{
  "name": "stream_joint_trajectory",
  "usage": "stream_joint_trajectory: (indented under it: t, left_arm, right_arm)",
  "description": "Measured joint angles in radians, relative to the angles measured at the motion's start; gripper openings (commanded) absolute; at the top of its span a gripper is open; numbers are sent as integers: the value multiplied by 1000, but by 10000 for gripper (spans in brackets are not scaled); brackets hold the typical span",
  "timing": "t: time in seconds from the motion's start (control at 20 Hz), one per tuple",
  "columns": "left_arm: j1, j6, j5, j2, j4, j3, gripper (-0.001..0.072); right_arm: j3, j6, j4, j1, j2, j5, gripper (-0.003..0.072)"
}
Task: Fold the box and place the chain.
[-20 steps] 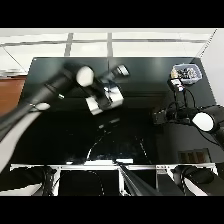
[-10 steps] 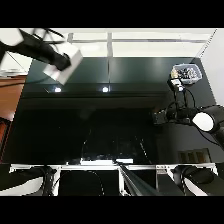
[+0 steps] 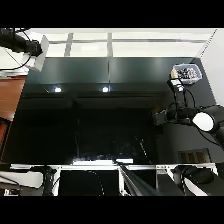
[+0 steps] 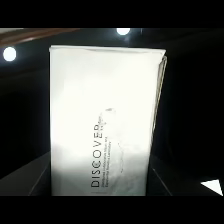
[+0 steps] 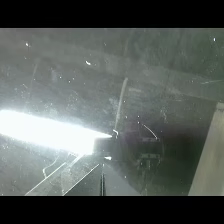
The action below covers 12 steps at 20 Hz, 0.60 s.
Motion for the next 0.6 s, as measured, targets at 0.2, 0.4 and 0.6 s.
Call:
stream_joint_trajectory:
  t: [0.2, 0.4, 0.6]
  left_arm:
    - [70, 3, -87, -183, 0, 146, 349]
    - [126, 3, -110, -303, -1, 197, 350]
    - [153, 3, -84, -378, -3, 211, 349]
  right_arm:
    - [0, 0, 2, 0, 0, 16, 12]
    - [0, 0, 5, 0, 0, 21, 12]
    - [0, 0, 9, 0, 0, 24, 12]
